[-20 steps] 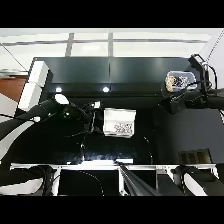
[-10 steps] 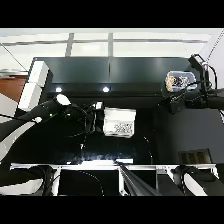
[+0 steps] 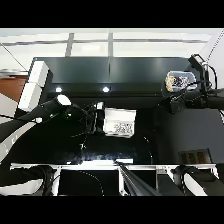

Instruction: Fold the box and place the chain.

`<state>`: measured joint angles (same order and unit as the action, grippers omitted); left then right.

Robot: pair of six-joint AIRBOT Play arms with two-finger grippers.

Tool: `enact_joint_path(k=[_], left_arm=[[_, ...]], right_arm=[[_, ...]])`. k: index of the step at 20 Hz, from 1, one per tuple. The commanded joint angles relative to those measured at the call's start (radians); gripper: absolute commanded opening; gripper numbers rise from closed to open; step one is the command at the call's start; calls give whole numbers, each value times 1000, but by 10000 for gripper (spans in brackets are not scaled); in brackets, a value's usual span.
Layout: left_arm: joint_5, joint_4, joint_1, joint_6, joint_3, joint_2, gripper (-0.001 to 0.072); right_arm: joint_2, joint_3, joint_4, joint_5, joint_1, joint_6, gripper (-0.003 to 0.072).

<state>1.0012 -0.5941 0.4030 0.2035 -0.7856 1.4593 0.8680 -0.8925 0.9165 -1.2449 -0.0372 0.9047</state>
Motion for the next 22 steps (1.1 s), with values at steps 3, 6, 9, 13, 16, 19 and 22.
enact_joint_path(k=[3,6,9,13,16,19,22], left_arm=[[-5,-15,20,5,-1,0,711],[-39,-14,24,-25,-1,0,654],[-45,-19,31,-27,-1,0,557],[-50,-19,31,-32,-1,0,487],[-50,-19,31,-32,-1,0,487],[-50,-19,31,-32,-1,0,487],[-50,-19,31,-32,-1,0,486]], right_arm=[[-1,0,0,0,0,1,702],[-1,0,0,0,0,0,702],[3,0,1,-4,1,47,702],[79,0,-7,124,75,66,702],[176,0,-8,275,184,68,702],[282,0,-7,362,292,68,702],[346,0,-11,378,342,68,702]])
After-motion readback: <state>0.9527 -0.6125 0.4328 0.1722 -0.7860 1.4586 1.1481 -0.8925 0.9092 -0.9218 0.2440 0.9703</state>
